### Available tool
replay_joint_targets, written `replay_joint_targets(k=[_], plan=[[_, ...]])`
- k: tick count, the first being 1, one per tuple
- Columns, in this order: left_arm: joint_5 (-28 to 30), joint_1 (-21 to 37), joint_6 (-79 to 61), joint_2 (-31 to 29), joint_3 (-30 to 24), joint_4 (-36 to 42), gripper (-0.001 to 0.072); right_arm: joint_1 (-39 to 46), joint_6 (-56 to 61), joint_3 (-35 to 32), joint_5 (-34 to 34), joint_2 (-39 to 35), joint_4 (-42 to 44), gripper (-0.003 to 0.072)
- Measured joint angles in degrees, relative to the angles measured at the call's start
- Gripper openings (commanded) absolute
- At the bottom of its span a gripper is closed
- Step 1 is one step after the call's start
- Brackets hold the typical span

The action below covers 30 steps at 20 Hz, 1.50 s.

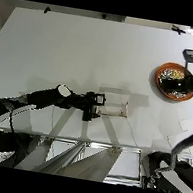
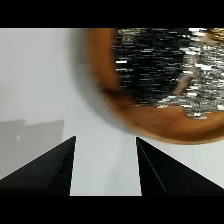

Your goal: Fold the box and place the chain.

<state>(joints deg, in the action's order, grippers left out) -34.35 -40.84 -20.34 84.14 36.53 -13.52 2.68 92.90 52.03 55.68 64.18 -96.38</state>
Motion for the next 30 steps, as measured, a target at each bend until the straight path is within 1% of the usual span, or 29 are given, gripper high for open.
replay_joint_targets(k=[3, 5, 8, 10, 13, 14, 16, 17, 19, 20, 25, 26, 28, 30], plan=[[0.0, 0.0, 0.0, 0.0, 0.0, 0.0, 0.0206, 8.0, -2.0, 0.7, -3.1, 6.8, 1.7, 0.0493], [-0.1, 0.0, 0.0, 0.0, 0.0, 0.0, 0.0206, 10.7, -3.4, 0.9, -5.2, 10.5, 3.8, 0.0491], [-0.1, 0.0, 0.0, 0.0, 0.0, 0.0, 0.0206, 12.5, -6.8, 1.0, -8.7, 14.1, 9.2, 0.0483], [-0.1, 0.0, 0.0, 0.0, 0.0, 0.0, 0.0206, 13.0, -8.7, 1.1, -11.3, 15.2, 12.8, 0.0480], [-0.2, 0.0, 0.0, 0.0, 0.0, 0.0, 0.0206, 13.4, -10.8, 1.1, -13.0, 16.3, 16.5, 0.0457], [-0.2, 0.0, 0.0, 0.0, 0.0, 0.0, 0.0206, 13.4, -11.3, 1.1, -13.0, 16.7, 17.2, 0.0411], [-0.2, 0.0, 0.0, 0.0, 0.0, 0.0, 0.0206, 13.5, -11.8, 1.1, -12.4, 17.6, 18.6, 0.0377], [-0.2, 0.0, 0.0, 0.0, 0.0, 0.0, 0.0206, 13.5, -12.0, 1.1, -12.2, 18.0, 19.1, 0.0305], [-0.2, 0.0, 0.0, 0.0, 0.0, 0.0, 0.0206, 13.6, -12.2, 1.1, -10.9, 18.7, 19.7, 0.0087], [-0.2, 0.0, 0.0, 0.0, 0.0, 0.0, 0.0206, 13.6, -12.1, 1.1, -10.8, 19.0, 19.9, 0.0014], [-0.2, 0.0, 0.0, 0.0, 0.0, 0.0, 0.0206, 13.6, -12.4, 1.1, -10.1, 18.5, 20.5, 0.0016], [-0.2, 0.0, 0.0, 0.0, 0.0, 0.0, 0.0206, 13.6, -12.4, 1.0, -9.3, 17.6, 20.5, 0.0016], [-0.2, 0.0, 0.0, 0.0, 0.0, 0.0, 0.0206, 13.6, -12.6, 1.1, -9.7, 14.7, 20.6, 0.0016], [-0.2, 0.0, 0.0, 0.0, 0.0, 0.0, 0.0206, 13.6, -13.2, 1.1, -9.3, 10.5, 20.6, 0.0016]])
